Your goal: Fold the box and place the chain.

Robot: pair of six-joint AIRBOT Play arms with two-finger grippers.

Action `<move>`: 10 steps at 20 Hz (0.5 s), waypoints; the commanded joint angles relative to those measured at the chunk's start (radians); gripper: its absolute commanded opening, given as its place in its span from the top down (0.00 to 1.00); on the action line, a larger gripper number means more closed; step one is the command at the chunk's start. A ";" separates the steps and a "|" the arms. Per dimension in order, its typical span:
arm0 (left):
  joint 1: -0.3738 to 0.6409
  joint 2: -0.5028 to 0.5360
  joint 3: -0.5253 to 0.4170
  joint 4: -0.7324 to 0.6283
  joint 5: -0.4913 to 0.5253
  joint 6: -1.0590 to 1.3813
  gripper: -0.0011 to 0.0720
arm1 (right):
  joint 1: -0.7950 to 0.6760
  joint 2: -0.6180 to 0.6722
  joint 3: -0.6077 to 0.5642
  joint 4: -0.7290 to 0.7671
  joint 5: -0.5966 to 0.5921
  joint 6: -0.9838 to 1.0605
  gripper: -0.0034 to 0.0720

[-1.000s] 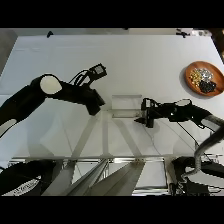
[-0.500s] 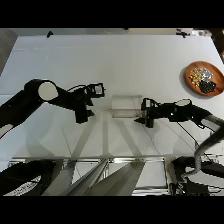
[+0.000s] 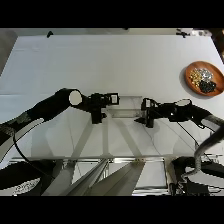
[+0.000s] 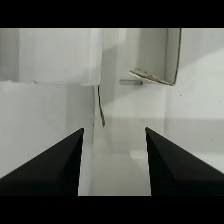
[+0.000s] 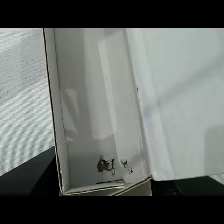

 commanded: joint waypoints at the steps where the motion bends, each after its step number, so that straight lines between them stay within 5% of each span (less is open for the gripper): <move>1: -0.014 -0.027 -0.001 -0.002 0.048 0.029 0.39 | 0.000 0.000 0.000 0.000 0.000 0.000 0.42; 10: -0.015 -0.027 0.000 -0.076 0.014 0.029 0.62 | 0.000 0.000 0.000 0.000 0.001 0.000 0.42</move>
